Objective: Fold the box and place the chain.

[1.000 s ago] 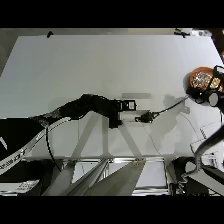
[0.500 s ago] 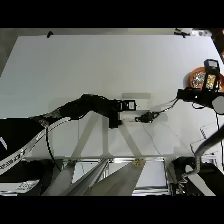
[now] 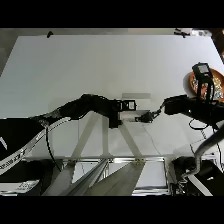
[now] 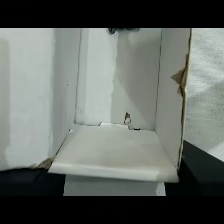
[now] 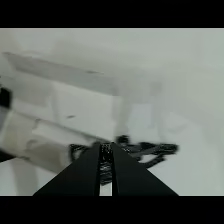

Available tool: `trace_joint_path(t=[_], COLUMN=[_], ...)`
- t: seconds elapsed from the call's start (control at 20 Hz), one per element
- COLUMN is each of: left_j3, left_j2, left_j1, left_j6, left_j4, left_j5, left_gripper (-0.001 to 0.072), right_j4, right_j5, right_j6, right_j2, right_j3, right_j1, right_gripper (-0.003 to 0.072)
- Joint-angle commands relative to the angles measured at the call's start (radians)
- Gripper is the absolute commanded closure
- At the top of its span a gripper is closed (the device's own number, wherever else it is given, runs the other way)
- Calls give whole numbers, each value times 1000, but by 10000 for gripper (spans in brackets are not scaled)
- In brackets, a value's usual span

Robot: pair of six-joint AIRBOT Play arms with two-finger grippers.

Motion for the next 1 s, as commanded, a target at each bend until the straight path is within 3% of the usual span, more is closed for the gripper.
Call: trace_joint_path(t=[0.0, 0.35, 0.7, 0.95], left_j3=[0, 0, 0, 0], left_j2=[-1, -1, -1, -1], left_j1=[0, 0, 0, 0], left_j6=[0, 0, 0, 0], left_j4=[0, 0, 0, 0], left_j5=[0, 0, 0, 0], left_gripper=[434, 434, 434, 434], right_j4=[110, 152, 180, 169], right_j5=[5, -96, -116, -117], right_j6=[-2, 2, 2, 2], right_j2=[23, -19, -279, -361], right_j3=[1, 1, 1, 1], right_j1=[85, 156, 156, 156], right_gripper=[671, 671, 670, 670])
